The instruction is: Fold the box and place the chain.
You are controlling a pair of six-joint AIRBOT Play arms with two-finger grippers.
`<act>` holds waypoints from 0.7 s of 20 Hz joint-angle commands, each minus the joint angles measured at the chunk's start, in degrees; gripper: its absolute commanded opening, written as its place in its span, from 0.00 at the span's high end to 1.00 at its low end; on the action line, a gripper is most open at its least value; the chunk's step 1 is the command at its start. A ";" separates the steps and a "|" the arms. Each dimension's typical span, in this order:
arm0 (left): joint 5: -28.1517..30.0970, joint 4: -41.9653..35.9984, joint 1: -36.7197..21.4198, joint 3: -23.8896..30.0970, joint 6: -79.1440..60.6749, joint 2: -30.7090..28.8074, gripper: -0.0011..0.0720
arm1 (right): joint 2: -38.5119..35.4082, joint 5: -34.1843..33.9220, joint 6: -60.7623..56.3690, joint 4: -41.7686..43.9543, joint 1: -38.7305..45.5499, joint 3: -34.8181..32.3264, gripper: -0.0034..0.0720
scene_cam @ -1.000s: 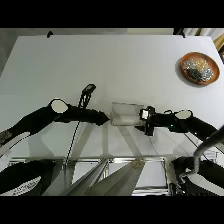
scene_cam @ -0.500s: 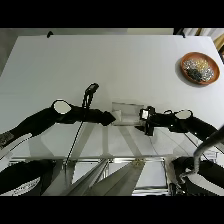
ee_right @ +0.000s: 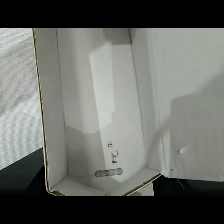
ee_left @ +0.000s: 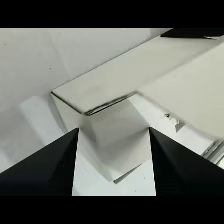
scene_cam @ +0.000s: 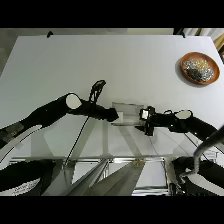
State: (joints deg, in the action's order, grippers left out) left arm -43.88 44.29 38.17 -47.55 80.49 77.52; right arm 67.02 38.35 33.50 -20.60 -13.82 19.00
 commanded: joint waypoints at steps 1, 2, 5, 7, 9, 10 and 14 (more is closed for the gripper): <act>-5.40 12.09 2.47 -5.75 14.99 2.86 0.32 | 0.02 0.00 -0.02 0.00 -0.04 -0.02 0.61; -6.97 14.36 3.04 -6.58 17.77 3.28 0.32 | 0.02 0.00 -0.02 0.00 -0.02 -0.02 0.61; -11.39 20.28 4.13 -8.76 24.79 4.55 0.32 | 0.02 0.00 -0.02 0.00 -0.04 -0.02 0.61; -13.46 22.62 4.94 -10.88 27.98 5.70 0.32 | 0.02 0.02 -0.02 -0.02 -0.04 -0.02 0.61; -15.65 24.48 5.84 -13.88 30.71 7.54 0.32 | 0.02 0.00 -0.02 -0.04 -0.04 -0.02 0.61; -17.42 25.73 6.45 -15.80 32.00 8.85 0.32 | 0.02 0.00 -0.02 -0.02 -0.04 -0.02 0.61; -25.59 29.49 9.14 -23.80 35.71 15.10 0.32 | 0.02 0.00 -0.02 -0.11 -0.02 -0.02 0.61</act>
